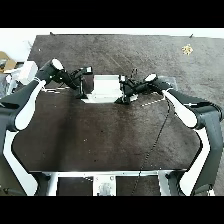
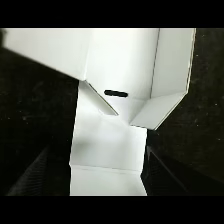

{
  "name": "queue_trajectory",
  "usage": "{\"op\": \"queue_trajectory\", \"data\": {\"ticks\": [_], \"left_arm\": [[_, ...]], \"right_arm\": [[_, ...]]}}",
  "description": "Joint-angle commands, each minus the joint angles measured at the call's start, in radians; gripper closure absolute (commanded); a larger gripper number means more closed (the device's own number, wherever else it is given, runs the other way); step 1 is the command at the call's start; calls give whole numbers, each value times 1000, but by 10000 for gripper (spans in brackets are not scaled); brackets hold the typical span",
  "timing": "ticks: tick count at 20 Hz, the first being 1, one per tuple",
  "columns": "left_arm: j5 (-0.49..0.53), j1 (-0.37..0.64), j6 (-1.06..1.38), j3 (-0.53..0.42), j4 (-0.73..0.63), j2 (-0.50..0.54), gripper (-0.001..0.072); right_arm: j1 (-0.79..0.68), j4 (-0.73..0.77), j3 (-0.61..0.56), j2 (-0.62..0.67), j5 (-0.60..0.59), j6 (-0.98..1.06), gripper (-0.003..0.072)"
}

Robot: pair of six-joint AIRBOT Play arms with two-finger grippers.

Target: Fold the box and place the chain.

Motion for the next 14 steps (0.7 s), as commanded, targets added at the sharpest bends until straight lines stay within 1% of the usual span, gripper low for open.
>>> {"op": "queue_trajectory", "data": {"ticks": [1,3,5,7,8,9,13,14], "left_arm": [[-27,-7,-8,-5,-32,-5,3],[4,-30,7,-25,-27,-5,3],[57,-52,18,-34,-19,-4,3],[91,-56,18,-34,-24,-4,4],[97,-56,18,-34,-24,-4,100],[90,-56,18,-34,-27,-4,229],[73,-56,18,-34,-33,-4,249],[71,-56,17,-34,-40,-4,309]], "right_arm": [[1,0,0,0,0,0,94],[1,0,0,0,0,0,94],[1,0,0,0,0,0,94],[1,0,0,0,1,0,94],[1,0,0,0,0,0,94],[1,0,0,0,0,0,94],[1,0,0,0,1,0,94],[1,0,0,0,1,0,94]]}}
